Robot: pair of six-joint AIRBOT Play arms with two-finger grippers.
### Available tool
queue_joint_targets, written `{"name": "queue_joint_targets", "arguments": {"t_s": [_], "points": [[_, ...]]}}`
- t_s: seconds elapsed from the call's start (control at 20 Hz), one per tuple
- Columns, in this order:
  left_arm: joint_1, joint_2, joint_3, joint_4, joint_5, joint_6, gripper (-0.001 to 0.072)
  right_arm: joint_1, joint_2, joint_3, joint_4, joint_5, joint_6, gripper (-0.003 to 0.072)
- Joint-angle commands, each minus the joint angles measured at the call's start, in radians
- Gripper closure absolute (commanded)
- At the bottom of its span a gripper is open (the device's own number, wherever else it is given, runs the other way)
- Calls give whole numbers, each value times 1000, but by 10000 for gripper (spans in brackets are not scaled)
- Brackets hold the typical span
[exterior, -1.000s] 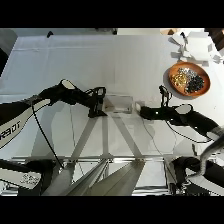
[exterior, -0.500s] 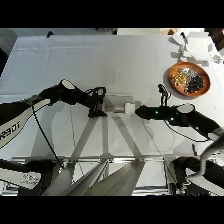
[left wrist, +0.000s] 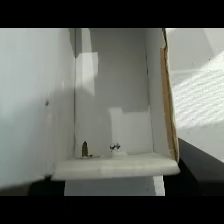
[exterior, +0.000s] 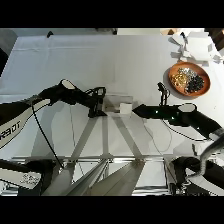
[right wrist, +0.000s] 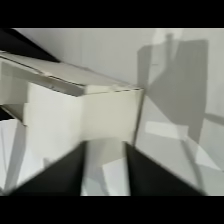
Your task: Fold the box and place the chain.
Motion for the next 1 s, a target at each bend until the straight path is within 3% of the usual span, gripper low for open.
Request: {"name": "queue_joint_targets", "arguments": {"t_s": [0.0,0.2,0.25,0.3,0.45,0.65,0.75,0.95], "points": [[0,0,0,-1,1,0,569,2,10,2,18,21,-18,337],[0,0,0,-1,1,0,569,2,10,2,19,21,-19,338],[0,0,0,-1,1,0,569,2,10,2,16,19,-18,371],[0,0,0,-1,1,0,569,2,10,2,10,16,-18,476],[0,0,0,-1,1,0,569,2,10,2,-19,-27,-9,595],[0,0,0,-1,1,0,569,2,10,2,-18,-47,-7,595],[0,0,0,-1,1,0,569,2,10,2,-18,-46,-10,638],[0,0,0,-1,1,0,569,2,11,2,-18,-11,-45,582]]}}
